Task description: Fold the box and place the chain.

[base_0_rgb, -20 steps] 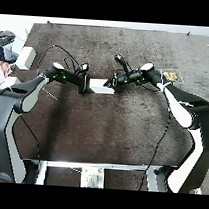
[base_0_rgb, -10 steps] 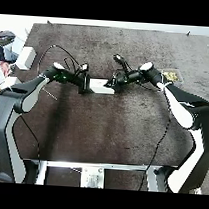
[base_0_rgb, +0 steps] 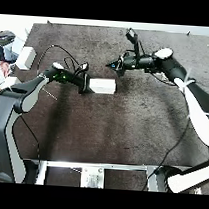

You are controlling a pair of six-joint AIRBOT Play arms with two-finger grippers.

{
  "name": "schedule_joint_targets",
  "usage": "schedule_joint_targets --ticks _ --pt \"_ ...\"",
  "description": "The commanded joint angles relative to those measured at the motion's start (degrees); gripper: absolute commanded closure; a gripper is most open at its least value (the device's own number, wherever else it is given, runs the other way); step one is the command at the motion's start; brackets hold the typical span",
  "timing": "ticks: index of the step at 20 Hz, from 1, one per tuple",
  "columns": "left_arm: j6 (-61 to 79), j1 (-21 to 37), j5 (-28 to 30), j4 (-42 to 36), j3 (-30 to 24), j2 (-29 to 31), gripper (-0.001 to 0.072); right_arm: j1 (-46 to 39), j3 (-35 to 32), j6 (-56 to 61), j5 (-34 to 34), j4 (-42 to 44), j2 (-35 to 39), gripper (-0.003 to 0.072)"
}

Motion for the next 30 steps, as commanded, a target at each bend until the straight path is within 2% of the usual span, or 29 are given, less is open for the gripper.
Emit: schedule_joint_targets --ticks 1,6,7,13,17,19,21,30 --pt "0.0 0.02 0.04 0.04 0.02 0.04 0.0291 -0.02 -8.2 0.42 -7.82 1.42 11.26 0.0681" --pt "0.0 0.02 0.04 0.04 0.02 0.04 0.0292 -3.32 -33.05 3.8 -32.54 1.88 34.23 0.068" --pt "0.0 0.02 0.04 0.04 0.02 0.04 0.0292 -4.55 -37.94 3.8 -35.36 1.88 38.95 0.068" --pt "0.0 0.02 0.04 0.04 0.02 0.04 0.0292 -12.9 -65.44 5.77 -45.68 1.88 70.69 0.0679" --pt "0.0 0.02 0.07 0.04 0.02 0.04 0.0292 -16.92 -79.32 5.77 -50.86 1.9 87.43 0.0679" --pt "0.0 0.02 0.04 0.04 0.02 0.04 0.0291 -17.05 -82.53 5.73 -52.35 1.66 92.17 0.0679" --pt "0.0 0.02 0.04 0.04 0.02 0.04 0.0292 -17.05 -82.99 5.73 -52.46 1.64 94.51 0.0678" --pt "0.04 0.02 -0.02 0.0 0.02 0.04 0.0292 -17.05 -83.01 5.73 -52.61 1.64 94.88 0.0679"
